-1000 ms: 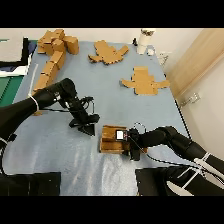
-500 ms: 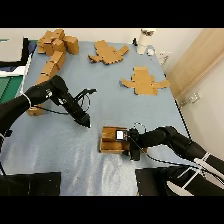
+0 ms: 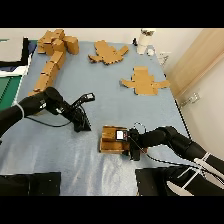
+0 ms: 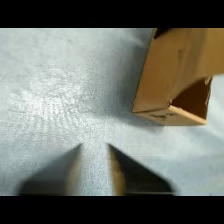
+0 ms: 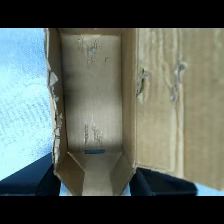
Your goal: Fold the box.
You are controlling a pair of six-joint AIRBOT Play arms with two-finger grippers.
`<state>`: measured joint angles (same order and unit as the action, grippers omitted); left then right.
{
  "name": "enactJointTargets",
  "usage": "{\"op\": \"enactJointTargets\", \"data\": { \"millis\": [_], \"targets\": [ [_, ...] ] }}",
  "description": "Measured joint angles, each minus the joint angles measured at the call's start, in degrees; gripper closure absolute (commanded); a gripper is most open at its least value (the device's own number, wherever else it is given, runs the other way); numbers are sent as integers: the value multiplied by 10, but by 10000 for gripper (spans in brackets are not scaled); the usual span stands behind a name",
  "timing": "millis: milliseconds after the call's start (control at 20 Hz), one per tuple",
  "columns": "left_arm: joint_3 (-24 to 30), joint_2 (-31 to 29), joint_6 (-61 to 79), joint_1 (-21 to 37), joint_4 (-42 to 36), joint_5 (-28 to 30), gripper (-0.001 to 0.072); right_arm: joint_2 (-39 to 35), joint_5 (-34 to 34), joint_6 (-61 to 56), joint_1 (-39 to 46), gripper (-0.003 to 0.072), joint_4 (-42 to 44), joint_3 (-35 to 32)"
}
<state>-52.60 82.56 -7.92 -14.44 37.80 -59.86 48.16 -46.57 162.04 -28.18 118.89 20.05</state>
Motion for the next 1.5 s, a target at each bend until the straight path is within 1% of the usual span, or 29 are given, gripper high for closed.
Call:
{"op": "enactJointTargets", "data": {
  "millis": [150,300,450,600,750,1050,1300,1500],
  "targets": [
    [71,-49,124,-10,-32,20,9,0,0,0,0,171,0,0],
    [145,-94,238,-37,-117,78,9,0,0,0,0,171,0,0],
    [185,-114,292,-78,-184,131,9,0,0,0,0,171,0,0],
    [201,-121,297,-106,-205,172,9,0,0,0,0,171,0,0],
    [207,-123,291,-117,-191,189,9,0,0,0,0,171,0,0],
    [209,-125,276,-125,-158,178,9,0,0,0,0,171,0,0],
    [209,-125,274,-143,-167,174,9,0,0,0,0,171,0,0],
    [209,-122,274,-162,-178,187,9,0,-1,0,0,171,0,0]
  ]
}}
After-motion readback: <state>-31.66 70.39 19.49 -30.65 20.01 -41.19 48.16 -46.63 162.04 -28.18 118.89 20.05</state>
